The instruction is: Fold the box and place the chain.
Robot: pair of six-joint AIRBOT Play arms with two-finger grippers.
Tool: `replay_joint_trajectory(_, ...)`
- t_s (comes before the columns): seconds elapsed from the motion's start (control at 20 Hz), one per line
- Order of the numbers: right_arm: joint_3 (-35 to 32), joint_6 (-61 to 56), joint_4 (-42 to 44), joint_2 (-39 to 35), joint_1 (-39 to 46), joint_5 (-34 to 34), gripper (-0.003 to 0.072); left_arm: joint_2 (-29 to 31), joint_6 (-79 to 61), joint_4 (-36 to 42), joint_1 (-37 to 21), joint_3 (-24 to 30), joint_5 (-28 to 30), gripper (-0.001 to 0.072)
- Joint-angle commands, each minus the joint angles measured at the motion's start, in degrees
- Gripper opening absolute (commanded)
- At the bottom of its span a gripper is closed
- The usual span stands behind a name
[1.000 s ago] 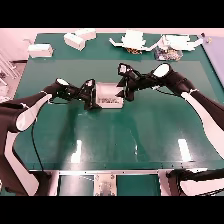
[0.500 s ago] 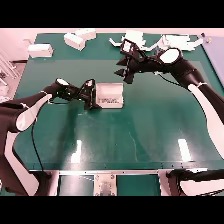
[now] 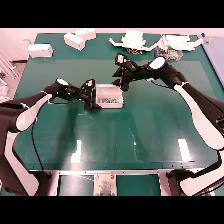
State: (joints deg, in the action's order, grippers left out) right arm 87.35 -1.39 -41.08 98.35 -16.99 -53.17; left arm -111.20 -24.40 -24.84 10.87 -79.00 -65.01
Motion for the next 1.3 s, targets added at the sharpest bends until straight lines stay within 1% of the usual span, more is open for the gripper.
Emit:
replay_joint_trajectory(0.0, 0.09, 0.07, 0.13, 0.00, 0.00, -7.06, 0.0408, 0.00, 0.00, -0.02, -0.04, -0.04, 0.02, 0.0490)
replay_joint_trajectory(0.2, -0.07, -0.13, 0.09, -0.52, -0.04, -9.09, 0.0408, 0.00, 0.00, 0.00, -0.04, -0.04, 0.00, 0.0490)
replay_joint_trajectory(0.35, -0.07, -0.15, 0.02, -0.52, -0.04, -11.93, 0.0408, 0.00, -0.02, 0.00, -0.04, -0.04, 0.02, 0.0490)
replay_joint_trajectory(0.55, -0.09, -0.35, 0.00, -0.48, -0.04, -12.28, 0.0401, 0.00, 0.00, -0.02, -0.04, -0.04, 0.02, 0.0490)
replay_joint_trajectory(0.6, -0.09, -0.33, 0.00, -0.46, -0.04, -12.28, 0.0335, 0.00, -0.02, -0.02, -0.04, -0.04, 0.02, 0.0490)
replay_joint_trajectory(0.65, -0.09, -0.31, 0.00, -0.46, -0.02, -12.26, 0.0288, 0.00, 0.00, 0.00, -0.04, -0.04, 0.02, 0.0490)
replay_joint_trajectory(0.7, -0.09, -0.31, 0.00, -0.46, -0.02, -12.26, 0.0271, 0.00, 0.00, 0.00, -0.04, -0.04, 0.02, 0.0490)
replay_joint_trajectory(0.8, -0.09, -0.28, 0.00, -0.46, -0.02, -12.26, 0.0263, 0.00, 0.00, -0.02, -0.04, -0.04, 0.02, 0.0490)
replay_joint_trajectory(0.85, -0.09, -0.31, 0.00, -0.39, -0.02, -12.26, 0.0237, 0.00, 0.00, 0.00, -0.04, -0.04, 0.02, 0.0490)
replay_joint_trajectory(1.15, -0.11, -1.20, -0.04, 0.72, -0.04, -12.55, 0.0237, 0.00, 0.00, 0.00, -0.04, -0.04, 0.02, 0.0490)
replay_joint_trajectory(1.25, -0.11, -1.22, -0.04, 0.72, -0.04, -13.09, 0.0225, 0.00, 0.00, -0.02, -0.04, -0.04, 0.02, 0.0490)
